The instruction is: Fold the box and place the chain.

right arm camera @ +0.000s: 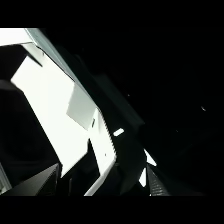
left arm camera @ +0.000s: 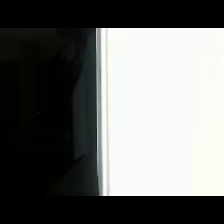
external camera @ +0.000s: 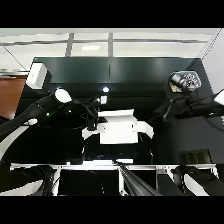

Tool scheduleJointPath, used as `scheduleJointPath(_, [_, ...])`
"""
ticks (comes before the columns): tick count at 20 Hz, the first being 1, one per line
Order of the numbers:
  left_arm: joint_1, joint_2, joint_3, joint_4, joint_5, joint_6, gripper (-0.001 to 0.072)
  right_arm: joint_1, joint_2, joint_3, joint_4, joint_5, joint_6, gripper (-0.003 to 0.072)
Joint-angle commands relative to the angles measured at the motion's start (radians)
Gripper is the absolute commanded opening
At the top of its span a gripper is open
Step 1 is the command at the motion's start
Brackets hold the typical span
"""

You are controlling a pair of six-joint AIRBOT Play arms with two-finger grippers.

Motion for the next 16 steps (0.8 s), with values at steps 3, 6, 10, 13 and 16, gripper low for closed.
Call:
scheduleJointPath(3, [-0.034,-0.065,-0.003,0.035,0.080,0.069,0.0025,0.271,0.016,-0.212,-0.020,-0.493,-0.244,0.0600])
scheduleJointPath(6, [-0.034,-0.074,-0.003,0.035,0.079,0.069,0.0025,0.340,0.011,-0.236,-0.051,-0.610,-0.245,0.0600])
scheduleJointPath(10, [-0.034,-0.078,-0.003,0.042,0.078,0.060,0.0027,0.368,-0.019,-0.236,-0.052,-0.595,-0.249,0.0604])
scheduleJointPath(13, [-0.034,-0.080,-0.003,0.042,0.078,0.061,0.0027,0.385,-0.040,-0.236,-0.063,-0.571,-0.270,0.0705])
scheduleJointPath(16, [-0.034,-0.088,-0.003,0.042,0.082,0.061,0.0027,0.385,-0.058,-0.237,-0.116,-0.504,-0.293,0.0705])
